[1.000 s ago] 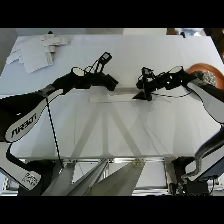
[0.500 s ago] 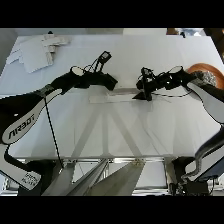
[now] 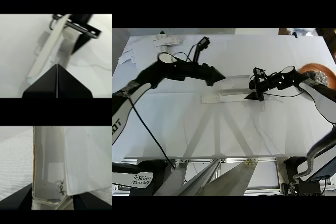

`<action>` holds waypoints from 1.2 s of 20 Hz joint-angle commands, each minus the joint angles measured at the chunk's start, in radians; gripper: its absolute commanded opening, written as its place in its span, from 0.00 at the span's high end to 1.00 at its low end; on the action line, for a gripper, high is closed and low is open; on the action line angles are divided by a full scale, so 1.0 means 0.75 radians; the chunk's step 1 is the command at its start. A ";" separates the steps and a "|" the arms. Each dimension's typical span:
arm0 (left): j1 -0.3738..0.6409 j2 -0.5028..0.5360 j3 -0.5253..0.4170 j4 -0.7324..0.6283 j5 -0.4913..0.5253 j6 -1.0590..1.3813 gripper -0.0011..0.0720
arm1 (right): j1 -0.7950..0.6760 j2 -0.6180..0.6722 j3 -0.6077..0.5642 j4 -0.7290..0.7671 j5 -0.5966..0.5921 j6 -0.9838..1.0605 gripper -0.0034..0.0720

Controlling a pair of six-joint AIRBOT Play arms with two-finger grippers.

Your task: Fold the box and place the chain.

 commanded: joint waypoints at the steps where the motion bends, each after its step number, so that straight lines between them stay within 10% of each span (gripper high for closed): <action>1: 0.104 0.035 -0.001 0.219 -0.298 0.003 0.97 | -0.001 -0.001 0.001 0.001 0.000 0.001 0.42; 4: 0.117 0.033 -0.028 0.553 -0.110 0.012 0.96 | -0.001 -0.001 0.001 0.001 0.000 0.001 0.42; 7: 0.101 0.000 -0.032 0.626 -0.055 0.267 0.39 | -0.001 -0.001 0.001 0.001 0.000 0.001 0.42; 8: 0.085 -0.017 -0.032 0.627 -0.056 0.356 0.35 | -0.001 -0.001 0.001 0.001 0.000 0.001 0.42; 12: 0.009 -0.110 -0.032 0.544 -0.039 0.570 0.47 | -0.001 -0.001 0.001 0.001 0.000 0.001 0.42; 24: -0.076 -0.190 -0.032 0.441 0.071 0.712 0.41 | -0.001 -0.001 0.001 0.001 0.000 0.001 0.42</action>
